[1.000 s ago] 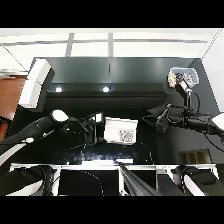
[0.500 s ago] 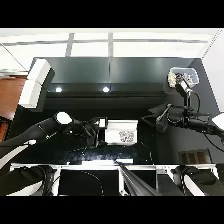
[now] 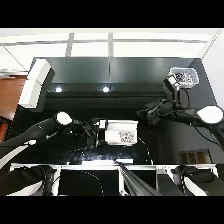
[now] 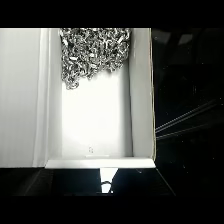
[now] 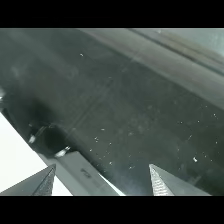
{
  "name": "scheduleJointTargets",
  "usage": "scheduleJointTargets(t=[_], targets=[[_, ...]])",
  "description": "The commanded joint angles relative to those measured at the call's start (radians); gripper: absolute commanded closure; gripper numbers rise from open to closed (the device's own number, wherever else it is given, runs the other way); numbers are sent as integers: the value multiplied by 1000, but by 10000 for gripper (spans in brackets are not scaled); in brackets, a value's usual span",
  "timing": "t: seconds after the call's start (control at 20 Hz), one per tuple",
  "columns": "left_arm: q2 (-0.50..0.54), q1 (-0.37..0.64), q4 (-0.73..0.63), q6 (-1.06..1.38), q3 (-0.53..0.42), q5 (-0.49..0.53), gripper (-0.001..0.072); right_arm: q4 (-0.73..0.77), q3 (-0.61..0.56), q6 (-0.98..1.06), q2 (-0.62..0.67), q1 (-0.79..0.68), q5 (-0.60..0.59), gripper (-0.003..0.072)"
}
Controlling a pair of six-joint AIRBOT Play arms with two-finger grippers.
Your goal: Fold the box and place the chain.
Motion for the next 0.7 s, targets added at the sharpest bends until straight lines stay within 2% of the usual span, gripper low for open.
scheduleJointTargets(t=[0.0, 0.15, 0.25, 0.4, 0.65], targets=[[-1, 0, 4, -2, 0, 4, 344, -21, 84, -16, -128, 18, 32, -18], [-1, 0, 4, -2, 0, 6, 344, -24, 100, -214, -155, 18, 263, -19], [-1, 0, 4, -2, 0, 6, 344, -31, 100, -240, -154, 19, 338, -19], [-1, 0, 4, -2, 0, 8, 344, -117, 92, -240, -156, 55, 352, -19], [-1, 0, 3, -2, 0, 34, 344, -148, 74, -249, -156, 171, 241, -18]])
